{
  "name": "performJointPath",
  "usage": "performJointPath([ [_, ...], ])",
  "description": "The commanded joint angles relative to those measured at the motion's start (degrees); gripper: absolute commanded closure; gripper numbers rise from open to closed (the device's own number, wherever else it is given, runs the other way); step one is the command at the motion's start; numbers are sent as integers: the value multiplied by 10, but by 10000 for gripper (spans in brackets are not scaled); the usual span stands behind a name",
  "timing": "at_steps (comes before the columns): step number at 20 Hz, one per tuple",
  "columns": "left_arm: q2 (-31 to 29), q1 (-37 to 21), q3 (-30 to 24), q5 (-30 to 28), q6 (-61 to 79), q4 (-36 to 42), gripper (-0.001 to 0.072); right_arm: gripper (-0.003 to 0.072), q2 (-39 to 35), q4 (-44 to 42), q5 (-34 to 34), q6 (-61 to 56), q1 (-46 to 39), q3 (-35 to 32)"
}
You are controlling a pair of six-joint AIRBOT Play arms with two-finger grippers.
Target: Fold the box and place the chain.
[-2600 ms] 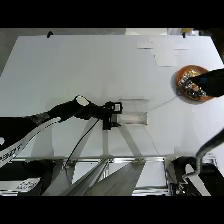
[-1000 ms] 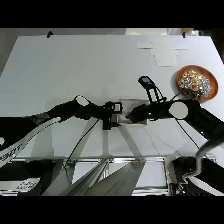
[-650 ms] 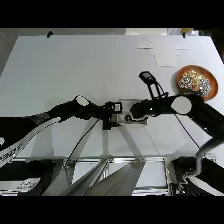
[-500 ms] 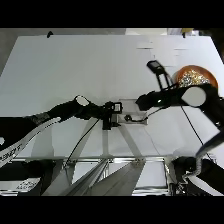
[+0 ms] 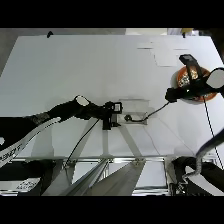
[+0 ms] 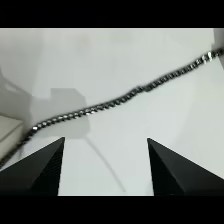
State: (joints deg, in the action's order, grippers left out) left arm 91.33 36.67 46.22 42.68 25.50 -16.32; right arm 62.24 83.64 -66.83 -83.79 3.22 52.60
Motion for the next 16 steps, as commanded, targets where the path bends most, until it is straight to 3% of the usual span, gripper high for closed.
performJointPath([
  [1, 0, 0, 0, 0, 0, 0, 540, 301, 52, 21, 17, -5, -17, -16],
  [8, 0, 0, 0, 0, 0, 0, 540, 308, 149, 32, 45, -45, -17, -16],
  [16, 0, 0, 0, 0, 0, 0, 540, 348, 192, 30, 103, -65, -17, -16],
])
